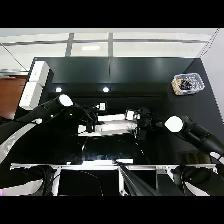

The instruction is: Fold the box and place the chain.

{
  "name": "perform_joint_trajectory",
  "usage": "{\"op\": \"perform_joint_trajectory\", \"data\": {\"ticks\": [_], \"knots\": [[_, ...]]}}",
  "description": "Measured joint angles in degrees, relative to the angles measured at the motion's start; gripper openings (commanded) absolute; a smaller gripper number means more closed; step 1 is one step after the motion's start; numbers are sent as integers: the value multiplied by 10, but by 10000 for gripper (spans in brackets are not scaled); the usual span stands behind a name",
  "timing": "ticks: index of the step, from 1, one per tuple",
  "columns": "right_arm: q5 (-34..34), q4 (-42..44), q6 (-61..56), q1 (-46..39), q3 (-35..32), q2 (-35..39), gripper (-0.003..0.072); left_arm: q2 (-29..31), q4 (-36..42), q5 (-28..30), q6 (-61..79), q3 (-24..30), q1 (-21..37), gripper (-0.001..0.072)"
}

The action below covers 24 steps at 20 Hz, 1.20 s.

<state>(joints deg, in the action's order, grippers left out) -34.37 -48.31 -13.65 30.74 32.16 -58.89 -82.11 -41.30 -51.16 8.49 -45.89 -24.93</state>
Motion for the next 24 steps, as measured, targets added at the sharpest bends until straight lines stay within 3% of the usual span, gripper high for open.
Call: {"op": "perform_joint_trajectory", "data": {"ticks": [9, 14, 24], "knots": [[1, 111, 89, -22, 1, -31, 631, 0, 0, 0, 1, 0, 0, 24], [-44, 186, 166, -48, 2, -60, 632, 0, 0, -1, 2, 0, 0, 24], [-92, 211, 257, -56, -3, -124, 631, 0, -1, -2, 2, 0, 0, 25]]}}
